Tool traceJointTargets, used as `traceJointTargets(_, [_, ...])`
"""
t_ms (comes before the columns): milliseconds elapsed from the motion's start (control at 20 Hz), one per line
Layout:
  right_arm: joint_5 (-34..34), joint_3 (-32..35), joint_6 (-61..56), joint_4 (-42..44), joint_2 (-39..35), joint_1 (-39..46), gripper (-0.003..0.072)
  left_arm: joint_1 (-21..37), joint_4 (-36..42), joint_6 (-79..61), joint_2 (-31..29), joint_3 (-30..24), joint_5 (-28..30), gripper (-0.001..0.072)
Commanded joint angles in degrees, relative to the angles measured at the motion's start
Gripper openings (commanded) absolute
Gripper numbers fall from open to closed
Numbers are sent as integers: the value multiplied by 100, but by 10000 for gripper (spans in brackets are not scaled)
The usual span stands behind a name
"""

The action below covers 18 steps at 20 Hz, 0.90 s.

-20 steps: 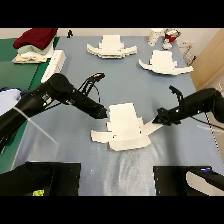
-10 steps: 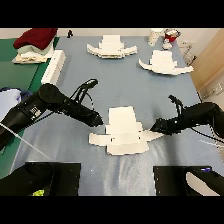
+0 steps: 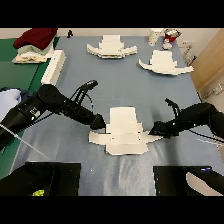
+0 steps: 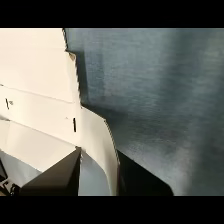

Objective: Fold the box.

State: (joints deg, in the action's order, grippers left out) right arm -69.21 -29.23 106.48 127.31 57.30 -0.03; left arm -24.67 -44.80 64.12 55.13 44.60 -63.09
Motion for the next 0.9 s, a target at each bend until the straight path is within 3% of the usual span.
traceJointTargets(0, [111, 2, 157, -24, 188, -323, 283, 0, 2, 39, -4, -2, -4, 472])
traceJointTargets(50, [258, 2, 162, -26, 234, -490, 281, 0, 2, 39, -4, -2, -7, 472])
traceJointTargets(150, [525, -2, 439, 120, 227, -745, 49, 0, 7, 42, -7, -2, -20, 472])
traceJointTargets(400, [575, 68, 782, 343, -118, -1005, 4, 4, 0, 149, -7, -2, -35, 472])
traceJointTargets(600, [892, 588, 811, 369, -1233, -1145, 4, 254, -63, 146, 24, 0, -50, 472])
traceJointTargets(700, [1132, 861, 804, 363, -1810, -1145, 4, 533, -52, 122, 166, -2, -46, 471])
traceJointTargets(850, [1156, 962, 802, 350, -1967, -1145, 4, 833, 295, -332, 708, 4, -31, 472])
